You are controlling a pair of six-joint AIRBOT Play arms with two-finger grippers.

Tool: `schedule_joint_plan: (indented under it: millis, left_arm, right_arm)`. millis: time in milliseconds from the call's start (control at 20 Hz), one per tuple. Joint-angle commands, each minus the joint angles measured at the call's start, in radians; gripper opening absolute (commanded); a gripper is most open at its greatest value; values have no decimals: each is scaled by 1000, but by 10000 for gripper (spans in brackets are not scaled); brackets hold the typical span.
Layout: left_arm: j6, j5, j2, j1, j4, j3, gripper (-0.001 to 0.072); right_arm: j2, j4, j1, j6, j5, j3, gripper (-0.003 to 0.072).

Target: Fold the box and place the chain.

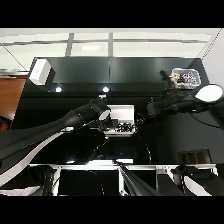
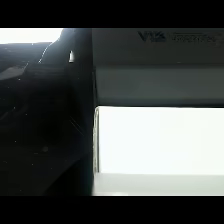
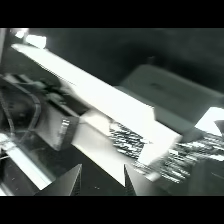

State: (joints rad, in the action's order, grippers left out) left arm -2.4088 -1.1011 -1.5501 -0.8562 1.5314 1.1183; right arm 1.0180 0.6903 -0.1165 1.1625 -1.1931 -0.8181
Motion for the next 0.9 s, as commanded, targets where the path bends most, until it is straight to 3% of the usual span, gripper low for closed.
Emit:
schedule_joint_plan:
  millis: [0, 100, 150, 200, 250, 350, 450, 650, 850]
  left_arm:
    - [0, 0, 0, 0, 0, 0, 29]
    - [0, 1, 0, 0, 0, 0, 30]
    - [0, 1, 0, 0, 0, 0, 29]
    - [0, 1, 0, 0, 0, 0, 29]
    - [0, 0, 0, 0, 0, 0, 29]
    - [0, 0, 0, 0, 0, 0, 29]
    - [0, 0, 0, 0, 0, 0, 29]
    - [0, -1, 0, 0, -25, 0, 29]
    - [0, 1, 0, 0, -25, 0, 30]
  right_arm:
    - [-82, 62, 151, -117, -84, 15, 319]
    - [-101, 97, 148, -298, 32, 89, 320]
    - [-99, 97, 134, -372, 112, 142, 367]
    - [-95, 97, 111, -422, 204, 197, 659]
    - [-88, 101, 82, -480, 290, 246, 720]
    - [-72, 144, 15, -681, 423, 321, 720]
    - [-42, 163, -56, -942, 483, 365, 719]
    - [60, 61, -134, -1231, 483, 366, 712]
    - [75, -46, -143, -1401, 468, 366, 712]
